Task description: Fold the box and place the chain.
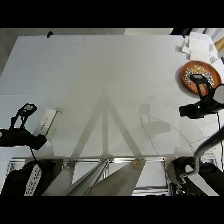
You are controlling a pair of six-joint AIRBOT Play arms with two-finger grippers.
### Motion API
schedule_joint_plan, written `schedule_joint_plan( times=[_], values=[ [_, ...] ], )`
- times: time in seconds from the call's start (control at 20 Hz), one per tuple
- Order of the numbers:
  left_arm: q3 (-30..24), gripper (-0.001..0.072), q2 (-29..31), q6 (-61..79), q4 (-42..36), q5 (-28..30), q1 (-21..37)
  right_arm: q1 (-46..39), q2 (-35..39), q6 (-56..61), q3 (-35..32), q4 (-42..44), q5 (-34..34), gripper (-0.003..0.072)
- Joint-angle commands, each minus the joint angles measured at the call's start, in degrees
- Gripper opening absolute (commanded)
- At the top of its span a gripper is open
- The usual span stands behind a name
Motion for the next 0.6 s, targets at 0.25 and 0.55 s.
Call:
schedule_joint_plan(
  times=[0.25,0.55],
  values=[
    [0.0,0.0698,9.2,0.4,-3.0,0.8,-4.5,0.0,0.0,0.0,0.1,0.0,0.0,0.0019],
    [0.0,0.0698,9.2,0.2,-2.6,3.1,-4.5,0.0,0.0,0.0,0.1,0.0,0.0,0.0019]
  ],
)
